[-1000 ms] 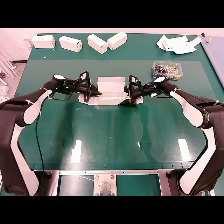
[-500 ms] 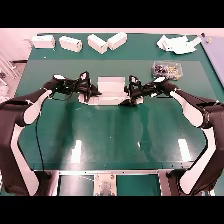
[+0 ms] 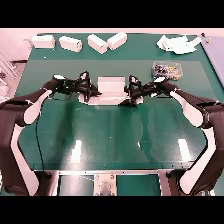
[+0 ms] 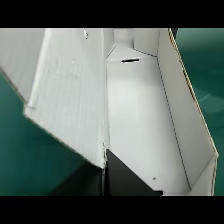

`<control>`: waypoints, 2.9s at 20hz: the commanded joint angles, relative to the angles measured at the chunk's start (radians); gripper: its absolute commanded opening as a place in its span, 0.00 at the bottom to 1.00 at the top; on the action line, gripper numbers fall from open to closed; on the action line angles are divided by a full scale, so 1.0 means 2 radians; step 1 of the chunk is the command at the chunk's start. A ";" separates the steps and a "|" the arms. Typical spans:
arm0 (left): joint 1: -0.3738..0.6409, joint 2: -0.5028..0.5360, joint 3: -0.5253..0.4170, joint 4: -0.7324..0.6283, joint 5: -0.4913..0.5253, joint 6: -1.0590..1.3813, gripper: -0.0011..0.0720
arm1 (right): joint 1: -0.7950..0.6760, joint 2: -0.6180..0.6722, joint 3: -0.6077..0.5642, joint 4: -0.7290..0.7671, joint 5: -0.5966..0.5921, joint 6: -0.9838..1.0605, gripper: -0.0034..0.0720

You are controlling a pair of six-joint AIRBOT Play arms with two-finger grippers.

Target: Fold the box and place the chain.

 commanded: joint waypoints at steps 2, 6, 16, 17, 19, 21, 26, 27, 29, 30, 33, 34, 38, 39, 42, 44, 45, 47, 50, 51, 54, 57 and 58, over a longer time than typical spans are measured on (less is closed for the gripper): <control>0.000 0.000 0.000 -0.031 -0.013 -0.001 0.74 | 0.000 0.000 0.000 0.000 0.000 0.000 0.82; 0.000 0.002 0.000 -0.066 -0.025 0.000 0.71 | 0.000 0.000 0.000 0.000 0.000 0.000 0.82; 0.010 0.030 0.002 -0.034 -0.036 -0.032 0.71 | 0.000 0.000 0.000 0.000 0.000 0.000 0.81; 0.019 0.035 0.002 -0.027 -0.041 -0.044 0.71 | 0.000 0.000 0.000 0.000 0.000 0.000 0.82; 0.042 0.041 0.002 -0.021 -0.064 -0.061 0.71 | 0.000 0.000 0.000 0.000 0.000 0.000 0.81; 0.064 0.043 0.002 -0.030 -0.113 -0.066 0.71 | 0.000 0.000 0.000 0.000 0.000 0.000 0.82; 0.090 0.046 0.002 -0.029 -0.211 -0.107 0.19 | 0.000 0.000 0.000 0.000 0.000 0.000 0.82; 0.086 0.046 0.002 -0.030 -0.229 -0.107 0.05 | 0.000 0.000 0.000 0.000 0.000 0.000 0.82; 0.069 0.046 0.002 -0.035 -0.232 -0.123 0.04 | 0.000 0.000 0.000 0.000 0.000 0.000 0.82; 0.059 0.046 0.002 -0.034 -0.227 -0.136 0.04 | 0.000 0.000 0.000 0.000 0.000 0.000 0.82; 0.030 0.046 0.002 -0.035 -0.187 -0.167 0.04 | 0.000 0.000 0.000 0.000 0.000 0.000 0.82; 0.022 0.046 0.002 -0.035 -0.165 -0.175 0.04 | 0.000 0.000 0.000 0.000 0.000 0.000 0.82; 0.005 0.046 0.002 -0.039 -0.089 -0.192 0.04 | 0.000 0.000 0.000 0.000 0.000 0.000 0.82; 0.002 0.046 0.002 -0.039 -0.075 -0.195 0.04 | 0.000 0.000 0.000 0.000 0.000 0.000 0.82; -0.005 0.046 0.002 -0.040 -0.012 -0.197 0.04 | 0.000 0.000 0.000 0.000 0.000 0.000 0.82; -0.009 0.046 0.002 -0.050 0.040 -0.236 0.04 | 0.000 0.000 0.000 0.000 0.000 0.000 0.82; -0.012 0.046 0.002 -0.054 0.062 -0.260 0.04 | 0.000 0.000 0.000 0.000 0.000 0.000 0.81; -0.015 0.046 0.002 -0.053 0.079 -0.262 0.04 | 0.000 0.000 0.000 0.000 0.000 0.000 0.82; -0.015 0.046 0.002 -0.051 0.092 -0.273 0.04 | 0.000 0.000 0.000 0.000 0.000 0.000 0.82; -0.015 0.046 0.002 -0.045 0.094 -0.272 0.04 | 0.000 0.000 0.000 0.000 0.000 0.000 0.82; -0.015 0.045 0.002 -0.015 0.099 -0.282 0.04 | 0.000 0.000 0.000 0.000 0.000 0.000 0.82; -0.015 0.045 0.001 0.010 0.099 -0.292 0.04 | 0.000 0.000 0.000 0.000 0.000 0.000 0.82; -0.015 0.044 0.001 0.013 0.102 -0.295 0.04 | 0.000 0.000 0.000 0.000 0.000 0.000 0.82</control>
